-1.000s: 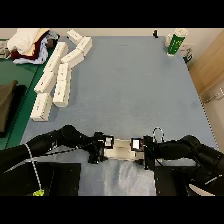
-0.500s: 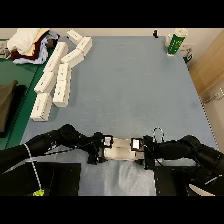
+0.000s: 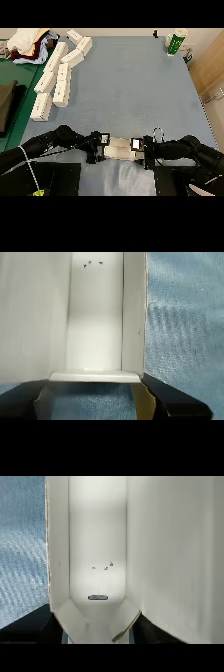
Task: Fold the box.
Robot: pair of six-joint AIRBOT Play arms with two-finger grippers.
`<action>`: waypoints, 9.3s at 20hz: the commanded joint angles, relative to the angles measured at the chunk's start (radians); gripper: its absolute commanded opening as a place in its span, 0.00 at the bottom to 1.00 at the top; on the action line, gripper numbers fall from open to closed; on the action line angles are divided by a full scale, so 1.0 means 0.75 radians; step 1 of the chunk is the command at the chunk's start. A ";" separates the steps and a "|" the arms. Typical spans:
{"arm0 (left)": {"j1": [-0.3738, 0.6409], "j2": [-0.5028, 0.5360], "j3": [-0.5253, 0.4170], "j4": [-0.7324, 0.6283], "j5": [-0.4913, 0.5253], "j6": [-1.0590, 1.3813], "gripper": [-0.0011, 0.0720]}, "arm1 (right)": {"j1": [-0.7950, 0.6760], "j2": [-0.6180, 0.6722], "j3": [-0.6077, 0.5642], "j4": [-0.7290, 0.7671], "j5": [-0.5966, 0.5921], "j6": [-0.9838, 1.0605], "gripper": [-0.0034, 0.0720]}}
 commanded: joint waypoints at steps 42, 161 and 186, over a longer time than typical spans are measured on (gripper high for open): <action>-0.018 -0.011 0.006 -0.054 0.009 0.038 0.82 | -0.001 0.011 0.022 -0.031 -0.028 0.137 1.00; -0.018 -0.011 0.007 -0.055 0.080 -0.042 0.82 | -0.013 0.103 0.217 -0.541 -0.360 1.080 0.05; -0.018 -0.011 0.007 -0.055 0.079 -0.042 0.82 | -0.856 0.042 0.161 0.045 -0.773 1.428 0.04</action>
